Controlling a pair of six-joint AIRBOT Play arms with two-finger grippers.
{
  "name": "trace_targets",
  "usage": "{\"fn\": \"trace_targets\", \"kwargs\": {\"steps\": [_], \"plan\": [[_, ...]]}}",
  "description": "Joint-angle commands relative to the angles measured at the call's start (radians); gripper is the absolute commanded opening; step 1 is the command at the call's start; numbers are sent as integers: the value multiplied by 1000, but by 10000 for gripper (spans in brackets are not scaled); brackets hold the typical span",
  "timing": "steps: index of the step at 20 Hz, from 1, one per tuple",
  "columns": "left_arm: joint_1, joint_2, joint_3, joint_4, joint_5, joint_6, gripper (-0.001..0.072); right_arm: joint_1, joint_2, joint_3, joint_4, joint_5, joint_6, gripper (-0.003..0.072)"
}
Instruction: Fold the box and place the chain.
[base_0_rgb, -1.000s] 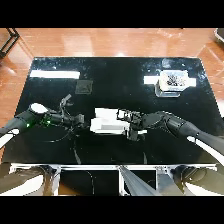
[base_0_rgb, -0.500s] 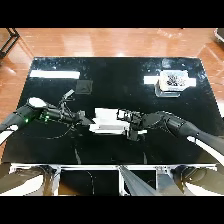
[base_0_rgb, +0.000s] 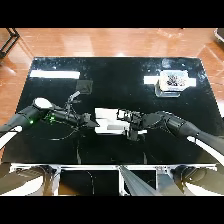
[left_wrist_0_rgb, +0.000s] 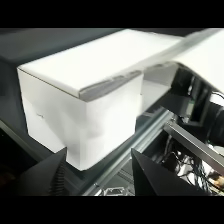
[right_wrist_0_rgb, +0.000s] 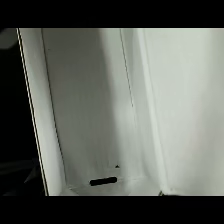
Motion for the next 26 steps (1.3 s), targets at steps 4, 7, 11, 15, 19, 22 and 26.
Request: {"fn": "trace_targets", "kwargs": {"steps": [4, 7, 11, 15, 19, 22, 26], "plan": [[-35, 47, 1, 92, 112, -90, 510, 0, 0, 0, 0, 0, 0, 355], [-53, 63, 1, 103, 139, -114, 510, 0, 0, 0, 0, 0, 0, 354], [-116, 65, 1, 156, 202, -201, 509, 0, 0, 0, 0, 0, 0, 355], [-177, 66, 11, 227, 275, -288, 509, 0, 0, 0, 0, 0, 0, 355], [-257, 66, 71, 422, 303, -452, 509, 0, 0, 0, 0, 0, 0, 355], [-303, 66, 107, 558, 302, -577, 509, 0, 0, 0, 0, 0, 0, 355], [-348, 61, 118, 606, 307, -697, 509, 0, 0, 0, 0, 1, 0, 355]]}}
